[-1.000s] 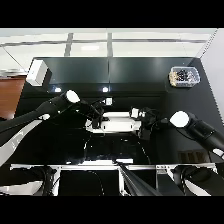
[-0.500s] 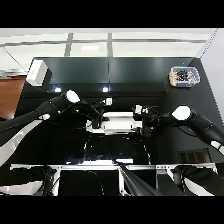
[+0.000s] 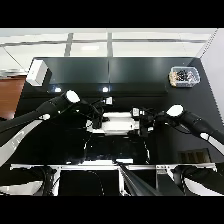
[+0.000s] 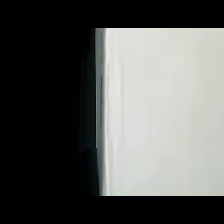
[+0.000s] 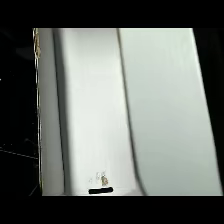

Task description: Fold the box and place the chain.

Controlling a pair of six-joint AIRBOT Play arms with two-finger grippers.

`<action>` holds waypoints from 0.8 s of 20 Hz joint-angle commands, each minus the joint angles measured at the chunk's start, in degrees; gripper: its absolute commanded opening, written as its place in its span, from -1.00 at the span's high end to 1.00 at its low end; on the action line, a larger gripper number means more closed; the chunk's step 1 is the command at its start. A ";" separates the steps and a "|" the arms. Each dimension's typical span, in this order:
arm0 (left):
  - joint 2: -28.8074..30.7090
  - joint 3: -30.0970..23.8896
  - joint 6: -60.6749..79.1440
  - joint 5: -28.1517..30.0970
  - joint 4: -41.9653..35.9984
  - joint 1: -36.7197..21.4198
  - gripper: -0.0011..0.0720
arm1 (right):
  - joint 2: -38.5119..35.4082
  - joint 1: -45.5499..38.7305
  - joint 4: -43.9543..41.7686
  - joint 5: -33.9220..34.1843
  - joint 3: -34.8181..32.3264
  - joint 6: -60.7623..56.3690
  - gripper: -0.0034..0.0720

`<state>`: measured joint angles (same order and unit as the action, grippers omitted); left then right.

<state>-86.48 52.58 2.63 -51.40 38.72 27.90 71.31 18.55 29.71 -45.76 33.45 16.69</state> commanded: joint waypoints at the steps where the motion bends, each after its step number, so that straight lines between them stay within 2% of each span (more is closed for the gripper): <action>1: 0.00 0.07 -0.07 -0.04 -0.37 0.02 0.90 | 2.10 0.02 0.74 -0.11 0.07 2.43 -0.95; 16: 0.00 0.07 -0.07 0.00 -0.37 0.02 0.90 | 3.15 -0.39 0.85 0.98 0.26 0.59 -0.95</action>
<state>-86.50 52.58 2.46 -51.40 38.30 27.92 74.37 18.31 30.55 -44.91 33.58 17.91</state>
